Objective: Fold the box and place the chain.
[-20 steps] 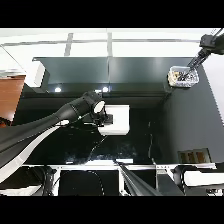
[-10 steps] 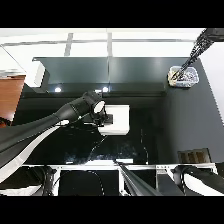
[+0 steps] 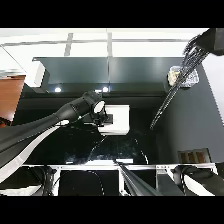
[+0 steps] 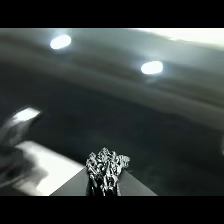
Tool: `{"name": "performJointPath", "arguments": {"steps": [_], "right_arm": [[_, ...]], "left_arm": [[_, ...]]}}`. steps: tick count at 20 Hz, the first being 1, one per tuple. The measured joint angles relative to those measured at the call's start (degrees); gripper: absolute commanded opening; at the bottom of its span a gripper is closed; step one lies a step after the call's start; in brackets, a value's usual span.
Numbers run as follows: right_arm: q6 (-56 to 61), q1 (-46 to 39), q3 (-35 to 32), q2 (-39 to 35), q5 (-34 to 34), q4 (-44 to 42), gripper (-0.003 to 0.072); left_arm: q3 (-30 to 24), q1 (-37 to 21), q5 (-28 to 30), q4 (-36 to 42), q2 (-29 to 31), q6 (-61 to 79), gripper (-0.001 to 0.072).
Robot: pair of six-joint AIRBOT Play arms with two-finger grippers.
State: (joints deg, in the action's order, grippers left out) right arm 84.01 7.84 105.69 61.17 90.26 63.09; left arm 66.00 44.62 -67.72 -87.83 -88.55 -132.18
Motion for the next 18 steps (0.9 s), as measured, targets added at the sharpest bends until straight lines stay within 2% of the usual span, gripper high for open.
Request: {"name": "performJointPath", "arguments": {"steps": [3,7,18], "right_arm": [[-0.70,2.56,-0.07,-0.26,3.08,-4.55,0.0011],[-1.01,7.26,-0.13,-0.28,3.72,-7.50,0.0010],[-1.16,17.64,-0.13,3.98,-4.42,-8.98,0.0010]], "left_arm": [[0.00,0.00,0.00,0.00,0.00,0.00,0.0027],[0.00,0.00,0.00,0.02,0.00,0.00,0.0027],[0.00,0.00,0.04,0.02,0.00,-0.02,0.0027]]}}
